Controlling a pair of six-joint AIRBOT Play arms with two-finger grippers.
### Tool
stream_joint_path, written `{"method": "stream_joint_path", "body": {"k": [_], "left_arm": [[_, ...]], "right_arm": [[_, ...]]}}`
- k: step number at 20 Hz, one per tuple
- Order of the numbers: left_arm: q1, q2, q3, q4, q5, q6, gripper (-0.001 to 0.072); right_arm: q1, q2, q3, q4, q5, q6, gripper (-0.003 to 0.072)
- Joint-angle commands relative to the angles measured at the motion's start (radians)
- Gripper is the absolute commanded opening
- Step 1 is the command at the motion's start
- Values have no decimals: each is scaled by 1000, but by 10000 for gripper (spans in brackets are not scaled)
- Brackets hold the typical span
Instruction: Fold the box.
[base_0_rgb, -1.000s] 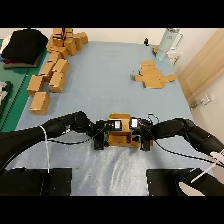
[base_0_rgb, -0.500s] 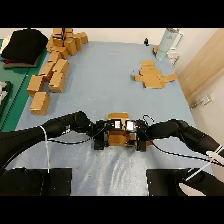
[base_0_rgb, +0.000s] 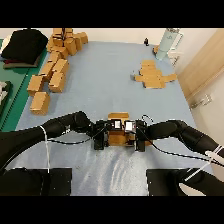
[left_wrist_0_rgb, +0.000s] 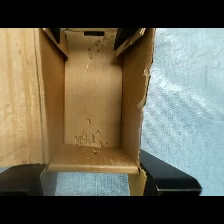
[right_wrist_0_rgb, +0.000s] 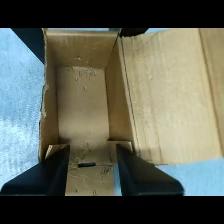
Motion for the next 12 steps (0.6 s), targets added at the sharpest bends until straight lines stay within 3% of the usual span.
{"method": "stream_joint_path", "body": {"k": [1,3,4,5,9,10,12], "left_arm": [[0,0,1,0,0,0,412],[0,0,1,0,0,0,412],[0,0,1,0,0,0,412],[0,0,1,0,0,0,412],[0,0,1,0,0,0,411],[0,0,1,0,0,0,411],[0,0,1,0,0,0,412]], "right_arm": [[1,5,0,-55,-29,130,284],[-1,35,20,-259,-60,468,192],[-1,58,40,-413,-97,693,45],[-1,88,66,-577,-155,923,5],[-24,215,109,-1038,-397,1452,5],[-55,230,106,-1091,-430,1585,5],[-156,223,93,-1049,-459,1744,5]]}}
